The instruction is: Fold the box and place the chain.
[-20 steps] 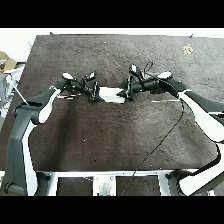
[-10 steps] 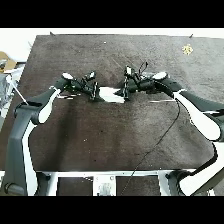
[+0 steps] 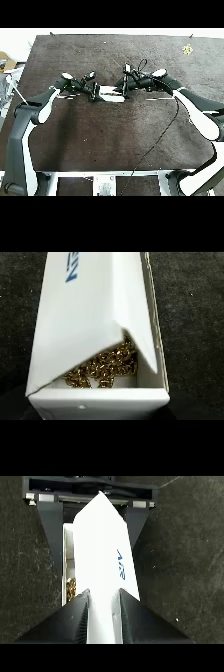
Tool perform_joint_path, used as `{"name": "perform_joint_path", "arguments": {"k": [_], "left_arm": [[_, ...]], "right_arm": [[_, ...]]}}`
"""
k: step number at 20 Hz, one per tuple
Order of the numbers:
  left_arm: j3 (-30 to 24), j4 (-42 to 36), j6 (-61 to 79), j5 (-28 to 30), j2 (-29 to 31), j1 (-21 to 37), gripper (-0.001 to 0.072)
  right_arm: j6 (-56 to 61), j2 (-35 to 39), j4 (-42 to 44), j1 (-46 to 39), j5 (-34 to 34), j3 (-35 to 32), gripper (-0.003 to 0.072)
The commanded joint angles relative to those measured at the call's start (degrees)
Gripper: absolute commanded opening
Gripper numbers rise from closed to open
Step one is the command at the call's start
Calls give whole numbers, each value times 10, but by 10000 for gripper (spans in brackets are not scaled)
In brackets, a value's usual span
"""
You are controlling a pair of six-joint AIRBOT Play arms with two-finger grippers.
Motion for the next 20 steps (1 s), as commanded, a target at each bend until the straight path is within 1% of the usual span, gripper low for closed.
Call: {"name": "perform_joint_path", "arguments": {"k": [1,5,8,15,17,20], "left_arm": [[0,0,0,-1,0,0,464],[0,0,0,-1,0,0,464],[0,0,0,-1,0,0,464],[0,0,0,-1,0,0,464],[0,0,0,-1,0,0,464],[0,0,0,-1,0,0,464]], "right_arm": [[17,0,-26,0,2,0,219],[40,0,-53,0,11,-1,219],[50,0,-64,0,37,-1,219],[61,-1,-63,-3,66,-1,222],[64,5,-39,-9,67,4,222],[63,11,45,-11,82,4,222]]}}
